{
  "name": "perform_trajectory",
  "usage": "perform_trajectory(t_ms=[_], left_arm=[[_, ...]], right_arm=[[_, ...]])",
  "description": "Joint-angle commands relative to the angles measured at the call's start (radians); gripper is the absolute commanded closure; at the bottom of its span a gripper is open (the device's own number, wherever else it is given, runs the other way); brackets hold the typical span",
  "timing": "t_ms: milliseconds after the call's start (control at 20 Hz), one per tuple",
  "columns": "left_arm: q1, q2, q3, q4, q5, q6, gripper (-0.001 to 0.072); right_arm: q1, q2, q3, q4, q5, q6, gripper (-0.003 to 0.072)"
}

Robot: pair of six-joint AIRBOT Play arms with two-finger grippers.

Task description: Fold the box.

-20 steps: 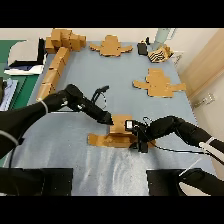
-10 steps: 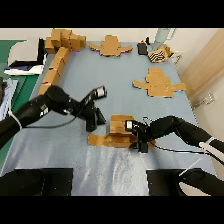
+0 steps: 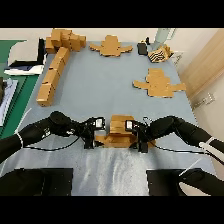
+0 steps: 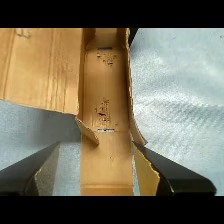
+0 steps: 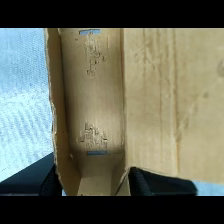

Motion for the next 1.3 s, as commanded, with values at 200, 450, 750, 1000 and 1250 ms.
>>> perform_trajectory(t_ms=[200, 450, 750, 1000, 1250], left_arm=[[0.024, 0.008, -0.016, 0.098, 0.058, -0.047, 0.0021], [-0.019, 0.029, -0.015, 0.085, 0.000, -0.071, 0.0215], [-0.107, 0.017, -0.014, -0.013, 0.110, -0.071, 0.0351], [-0.117, -0.018, -0.012, -0.025, 0.135, -0.069, 0.0532], [-0.125, -0.019, 0.002, -0.044, 0.148, -0.069, 0.0532]], right_arm=[[0.000, 0.000, 0.001, 0.000, 0.000, 0.000, 0.0260], [0.000, 0.000, 0.001, 0.000, 0.000, 0.000, 0.0260], [0.000, 0.000, 0.001, 0.000, 0.000, 0.000, 0.0259], [0.000, 0.000, 0.001, 0.000, 0.000, 0.000, 0.0260], [0.000, 0.000, 0.001, 0.000, 0.000, 0.000, 0.0260]])
